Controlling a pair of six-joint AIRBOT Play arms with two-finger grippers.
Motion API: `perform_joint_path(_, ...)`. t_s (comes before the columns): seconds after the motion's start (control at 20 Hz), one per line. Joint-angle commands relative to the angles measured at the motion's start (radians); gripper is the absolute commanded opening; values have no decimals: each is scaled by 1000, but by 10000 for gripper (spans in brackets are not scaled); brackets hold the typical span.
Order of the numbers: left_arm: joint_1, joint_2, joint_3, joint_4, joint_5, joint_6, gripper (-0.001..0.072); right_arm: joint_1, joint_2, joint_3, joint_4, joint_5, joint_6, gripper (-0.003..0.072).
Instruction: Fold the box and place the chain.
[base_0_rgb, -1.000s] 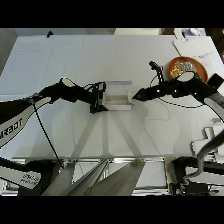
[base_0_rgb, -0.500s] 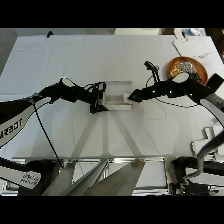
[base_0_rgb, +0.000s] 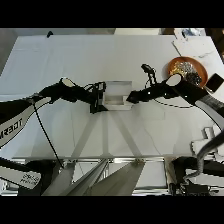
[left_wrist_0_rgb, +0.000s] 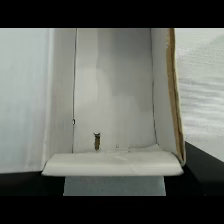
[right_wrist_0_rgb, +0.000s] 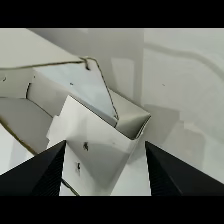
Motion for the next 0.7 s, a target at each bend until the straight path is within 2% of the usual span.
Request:
perform_joint_path(0.0,1,0,0,0,0,0,153,32,1,0,-21,-47,82,530)
perform_joint_path(0.15,1,0,0,0,0,0,153,44,1,0,-22,-65,128,509)
perform_joint_path(0.25,1,0,0,0,0,0,153,50,1,0,-24,-64,154,452)
perform_joint_path(0.55,1,0,0,0,0,0,153,82,1,0,-42,-67,179,426)
perform_joint_path(0.65,1,0,0,0,0,0,153,90,1,0,-89,-79,191,426)
